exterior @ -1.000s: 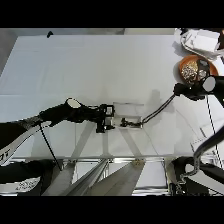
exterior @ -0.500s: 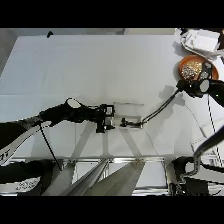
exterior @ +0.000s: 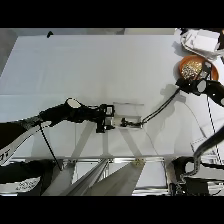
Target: Fold the box and place the chain.
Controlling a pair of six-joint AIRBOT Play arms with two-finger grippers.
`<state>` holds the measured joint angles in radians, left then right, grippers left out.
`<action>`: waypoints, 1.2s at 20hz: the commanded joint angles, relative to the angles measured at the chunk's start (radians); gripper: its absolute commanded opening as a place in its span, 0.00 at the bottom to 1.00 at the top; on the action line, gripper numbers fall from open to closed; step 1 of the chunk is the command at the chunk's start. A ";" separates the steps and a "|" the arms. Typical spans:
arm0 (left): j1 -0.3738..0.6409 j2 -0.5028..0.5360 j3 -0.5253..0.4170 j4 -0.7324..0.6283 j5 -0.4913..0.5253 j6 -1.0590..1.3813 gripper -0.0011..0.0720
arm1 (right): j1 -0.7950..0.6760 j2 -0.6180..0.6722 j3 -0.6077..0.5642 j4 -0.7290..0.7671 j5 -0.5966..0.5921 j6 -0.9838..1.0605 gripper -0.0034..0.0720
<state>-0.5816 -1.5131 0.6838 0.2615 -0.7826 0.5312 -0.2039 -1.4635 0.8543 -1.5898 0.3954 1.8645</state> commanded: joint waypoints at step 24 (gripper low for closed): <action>0.000 0.001 0.000 0.000 0.000 0.000 0.36 | 0.647 0.946 0.000 0.466 0.761 -0.272 0.06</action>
<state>-0.5819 -1.5131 0.6838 0.2615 -0.7830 0.5312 0.3485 -0.5533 0.8539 -1.2129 1.1404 1.5970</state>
